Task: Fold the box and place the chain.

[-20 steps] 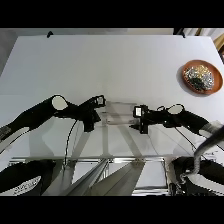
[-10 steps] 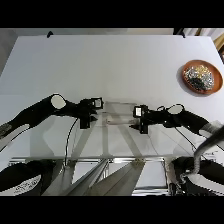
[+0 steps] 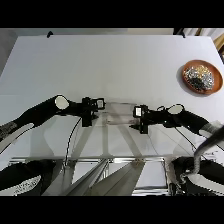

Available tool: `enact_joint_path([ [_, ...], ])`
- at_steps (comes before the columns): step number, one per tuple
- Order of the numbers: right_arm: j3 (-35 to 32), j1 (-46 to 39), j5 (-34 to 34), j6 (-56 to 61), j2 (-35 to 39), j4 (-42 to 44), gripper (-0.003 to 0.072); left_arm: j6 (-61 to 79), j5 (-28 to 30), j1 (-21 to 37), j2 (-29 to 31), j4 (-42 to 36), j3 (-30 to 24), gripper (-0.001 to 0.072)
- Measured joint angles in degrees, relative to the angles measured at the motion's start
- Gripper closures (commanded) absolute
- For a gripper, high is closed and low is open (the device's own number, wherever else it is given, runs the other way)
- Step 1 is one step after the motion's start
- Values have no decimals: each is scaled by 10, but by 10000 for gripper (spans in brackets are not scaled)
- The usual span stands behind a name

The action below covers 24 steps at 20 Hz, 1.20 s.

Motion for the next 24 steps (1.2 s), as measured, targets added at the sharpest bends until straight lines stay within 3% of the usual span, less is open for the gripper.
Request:
enact_joint_path([
  [9,0,0,0,0,0,0,288,54,12,-25,-1,-34,0,415],
  [24,0,0,0,0,0,0,288,65,19,-29,-11,-10,0,415],
])
